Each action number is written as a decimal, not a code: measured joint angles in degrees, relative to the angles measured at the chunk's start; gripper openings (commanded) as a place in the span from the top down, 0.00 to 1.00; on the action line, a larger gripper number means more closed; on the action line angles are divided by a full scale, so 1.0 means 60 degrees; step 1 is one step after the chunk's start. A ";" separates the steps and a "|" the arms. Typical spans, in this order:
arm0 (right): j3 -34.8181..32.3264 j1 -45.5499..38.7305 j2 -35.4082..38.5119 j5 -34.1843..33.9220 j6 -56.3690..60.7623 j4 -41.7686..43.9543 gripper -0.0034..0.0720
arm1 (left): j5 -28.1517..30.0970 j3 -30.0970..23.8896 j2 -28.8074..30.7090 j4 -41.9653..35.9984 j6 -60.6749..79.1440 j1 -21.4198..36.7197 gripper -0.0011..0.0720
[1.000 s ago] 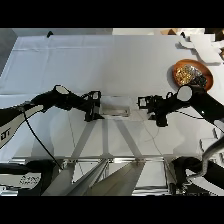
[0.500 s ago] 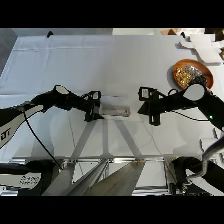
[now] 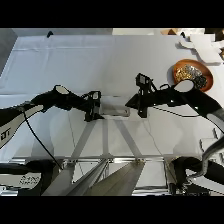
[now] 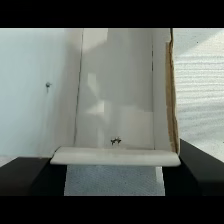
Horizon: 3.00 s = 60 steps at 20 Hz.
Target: Fold the box and place the chain.
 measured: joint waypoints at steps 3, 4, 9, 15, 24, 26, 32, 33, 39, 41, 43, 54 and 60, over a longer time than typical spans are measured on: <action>0.0419 -0.0178 -0.1137 0.0157 -0.0073 0.1031 0.95 | 0.0000 0.0000 0.0000 -0.0004 0.0000 0.0000 0.44; 0.0495 -0.0313 -0.1439 0.0135 -0.0087 0.1341 0.95 | 0.0000 0.0000 0.0000 -0.0004 0.0000 0.0000 0.44; 0.0663 -0.1016 -0.2306 0.0109 -0.0135 0.2113 0.95 | 0.0000 0.0000 0.0000 -0.0004 0.0000 0.0000 0.44; 0.0688 -0.1341 -0.3005 0.0117 -0.0142 0.2047 0.94 | 0.0000 0.0000 0.0000 -0.0004 0.0004 0.0000 0.44; 0.0692 -0.1920 -0.1668 0.0634 -0.0073 0.1432 0.94 | 0.0000 0.0000 0.0000 -0.0004 0.0004 0.0000 0.44; 0.0692 -0.1978 -0.0783 0.0678 -0.0175 0.0973 0.94 | 0.0000 0.0000 0.0000 -0.0007 0.0004 0.0000 0.44; -0.0153 -0.1559 0.1508 0.0164 -0.1483 -0.1151 0.95 | 0.0000 0.0000 0.0000 -0.0007 0.0004 0.0000 0.44; -0.0488 -0.1494 0.1756 -0.0149 -0.1829 -0.1457 0.94 | 0.0000 0.0000 0.0000 -0.0007 0.0000 0.0000 0.44; -0.1497 -0.1359 0.2146 -0.1093 -0.3115 -0.2211 0.89 | 0.0000 0.0000 0.0000 -0.0007 0.0000 0.0000 0.44; -0.1581 -0.1344 0.1902 -0.1009 -0.3359 -0.2124 0.62 | 0.0000 0.0000 0.0000 -0.0004 0.0000 0.0000 0.44; -0.1625 -0.1341 0.1519 -0.0863 -0.3661 -0.1789 0.58 | 0.0000 0.0000 0.0000 -0.0004 0.0004 0.0000 0.44; -0.1665 -0.0525 -0.0266 -0.0565 -0.5410 -0.0379 0.73 | 0.0000 0.0000 0.0000 -0.0004 0.0004 0.0000 0.44; -0.1668 -0.0084 -0.0641 -0.0667 -0.5537 0.0047 0.71 | -0.0047 0.0004 0.0000 0.0036 0.0033 0.0007 0.44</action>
